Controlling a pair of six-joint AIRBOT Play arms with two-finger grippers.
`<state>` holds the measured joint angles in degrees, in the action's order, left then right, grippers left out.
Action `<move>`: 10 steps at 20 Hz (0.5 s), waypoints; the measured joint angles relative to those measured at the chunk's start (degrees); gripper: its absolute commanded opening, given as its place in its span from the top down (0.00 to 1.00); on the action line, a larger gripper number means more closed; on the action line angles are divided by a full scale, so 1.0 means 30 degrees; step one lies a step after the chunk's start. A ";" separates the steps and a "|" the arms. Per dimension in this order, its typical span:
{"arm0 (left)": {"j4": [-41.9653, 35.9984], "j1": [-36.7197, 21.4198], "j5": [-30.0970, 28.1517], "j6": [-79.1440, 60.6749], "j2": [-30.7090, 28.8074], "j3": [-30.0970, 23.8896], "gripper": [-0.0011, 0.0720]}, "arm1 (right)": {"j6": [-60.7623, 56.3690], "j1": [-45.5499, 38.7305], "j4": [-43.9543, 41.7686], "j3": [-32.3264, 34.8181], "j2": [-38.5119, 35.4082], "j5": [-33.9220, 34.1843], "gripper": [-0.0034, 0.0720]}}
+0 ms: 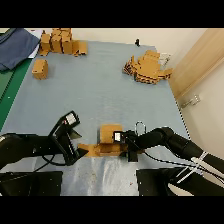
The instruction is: Fold the box.
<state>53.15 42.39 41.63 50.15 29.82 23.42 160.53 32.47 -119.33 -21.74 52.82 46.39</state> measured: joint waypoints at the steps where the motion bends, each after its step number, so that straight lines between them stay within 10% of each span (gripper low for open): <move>1: 0.0073 0.0437 -0.0044 -0.0852 -0.0051 -0.0233 0.04 | -0.0007 0.0000 0.0000 0.0000 0.0000 0.0000 0.34; 10: -0.0153 0.3126 -0.4269 -0.5748 0.5348 -0.0393 0.04 | 0.0000 0.0000 0.0007 0.0000 0.0000 0.0000 0.34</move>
<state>52.69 51.77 28.82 32.91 45.87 22.24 160.53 32.47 -119.31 -21.74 52.82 46.39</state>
